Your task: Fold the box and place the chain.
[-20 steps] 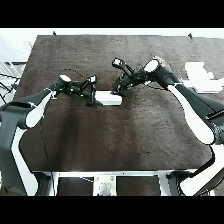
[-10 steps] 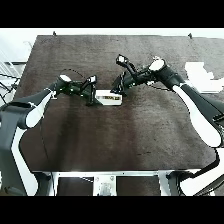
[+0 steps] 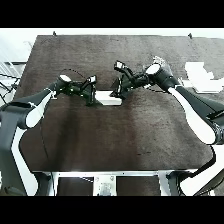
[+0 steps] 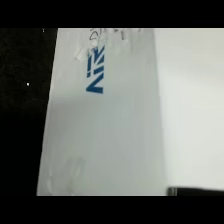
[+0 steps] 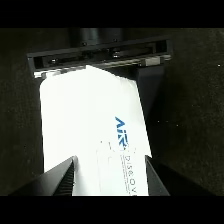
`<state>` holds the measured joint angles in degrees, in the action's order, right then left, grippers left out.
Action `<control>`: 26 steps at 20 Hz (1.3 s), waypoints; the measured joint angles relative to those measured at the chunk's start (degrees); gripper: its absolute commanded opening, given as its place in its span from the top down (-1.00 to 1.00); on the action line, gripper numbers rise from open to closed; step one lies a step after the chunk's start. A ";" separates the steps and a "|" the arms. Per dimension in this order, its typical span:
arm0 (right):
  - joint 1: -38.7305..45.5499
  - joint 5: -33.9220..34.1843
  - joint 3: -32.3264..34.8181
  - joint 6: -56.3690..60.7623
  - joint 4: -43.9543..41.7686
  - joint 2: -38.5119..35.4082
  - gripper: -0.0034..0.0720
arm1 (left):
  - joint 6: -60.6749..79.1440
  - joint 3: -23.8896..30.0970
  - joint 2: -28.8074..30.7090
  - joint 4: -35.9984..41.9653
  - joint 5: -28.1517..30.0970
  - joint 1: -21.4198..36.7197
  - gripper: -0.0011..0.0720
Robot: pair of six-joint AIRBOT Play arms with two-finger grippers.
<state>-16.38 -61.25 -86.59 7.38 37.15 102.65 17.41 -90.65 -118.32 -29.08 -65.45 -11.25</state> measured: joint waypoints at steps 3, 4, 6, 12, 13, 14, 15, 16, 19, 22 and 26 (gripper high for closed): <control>-0.50 0.17 0.00 -0.85 -0.07 0.11 -0.40 | 0.00 0.00 0.00 0.00 0.00 0.02 0.19; -0.63 0.44 0.00 -1.16 -0.09 0.11 -0.39 | 0.00 0.00 0.00 0.00 0.00 0.00 0.19; -0.72 1.25 0.00 -1.57 -0.09 0.13 -0.39 | 0.00 0.00 0.00 0.00 0.00 0.00 0.19; -0.85 4.74 0.00 -2.01 -0.11 0.13 -0.39 | 0.00 0.00 0.00 0.00 0.00 0.00 0.19; -0.85 5.01 0.00 -2.01 -0.11 0.13 -0.39 | 0.00 0.00 0.00 0.00 0.00 0.00 0.19; -0.85 4.98 -0.07 -2.01 -0.11 0.13 -0.39 | 0.00 0.00 0.00 0.00 0.00 0.00 0.19; -0.87 4.61 -0.09 -2.03 -0.15 -0.02 -0.39 | -0.02 0.00 0.00 0.00 0.00 0.00 0.19; -0.85 3.72 -0.13 -2.03 -0.31 -0.31 -0.39 | 0.00 0.00 0.00 0.00 0.00 0.00 0.19; -0.85 0.55 -0.13 -2.03 -0.52 -0.74 -0.39 | 0.00 0.00 0.00 0.02 0.00 0.00 0.19; -0.81 -1.29 0.09 -2.01 -0.50 -0.72 -0.39 | 0.00 0.00 0.00 0.00 0.00 0.00 0.19; -0.79 -1.99 0.26 -2.01 -0.50 0.46 -0.39 | 0.00 0.00 0.00 0.00 0.00 0.00 0.19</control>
